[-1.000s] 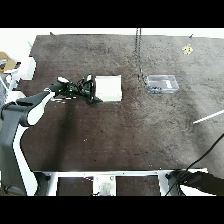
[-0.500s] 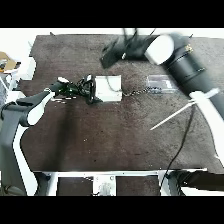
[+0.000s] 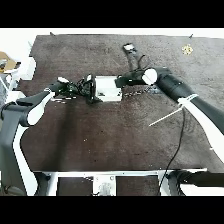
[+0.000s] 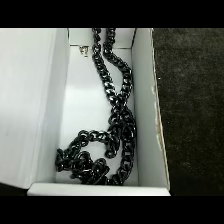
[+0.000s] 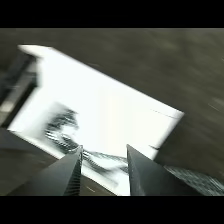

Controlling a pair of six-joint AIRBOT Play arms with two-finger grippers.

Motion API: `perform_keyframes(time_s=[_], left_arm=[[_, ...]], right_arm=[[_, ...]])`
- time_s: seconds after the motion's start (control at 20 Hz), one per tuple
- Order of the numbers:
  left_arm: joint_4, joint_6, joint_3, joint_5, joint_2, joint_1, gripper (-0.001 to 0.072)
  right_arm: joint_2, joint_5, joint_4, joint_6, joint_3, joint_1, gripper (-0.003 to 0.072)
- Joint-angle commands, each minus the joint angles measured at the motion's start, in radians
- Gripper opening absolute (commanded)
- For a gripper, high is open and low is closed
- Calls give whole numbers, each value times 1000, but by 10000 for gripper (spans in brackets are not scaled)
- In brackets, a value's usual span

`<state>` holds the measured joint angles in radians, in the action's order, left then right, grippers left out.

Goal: Fold the box and place the chain.

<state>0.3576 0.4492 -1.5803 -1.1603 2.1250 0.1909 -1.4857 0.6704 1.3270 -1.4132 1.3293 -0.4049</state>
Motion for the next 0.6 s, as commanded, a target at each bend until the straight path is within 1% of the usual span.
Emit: perform_keyframes(time_s=[0.0, 0.1, 0.15, 0.2, 0.25, 0.35, 0.55], left_arm=[[0, 0, 0, 0, 0, 0, 414], [0, 0, 0, 0, 0, 0, 414], [0, 0, 0, 0, 0, 0, 414], [0, 0, 0, 0, 0, 0, 414], [0, 0, 0, 0, 0, 0, 414], [0, 0, 0, 0, 0, 0, 414], [0, 0, 0, 0, 0, 0, 414]], right_arm=[[78, 77, 0, -87, -86, 161, 315], [96, 54, 0, -142, -172, 261, 315], [93, 22, 0, -166, -213, 301, 315], [85, -40, -10, -187, -256, 332, 315], [68, -106, -56, -188, -291, 359, 315], [5, -173, -121, -180, -300, 378, 315], [-105, -314, -262, -142, -298, 346, 315]])
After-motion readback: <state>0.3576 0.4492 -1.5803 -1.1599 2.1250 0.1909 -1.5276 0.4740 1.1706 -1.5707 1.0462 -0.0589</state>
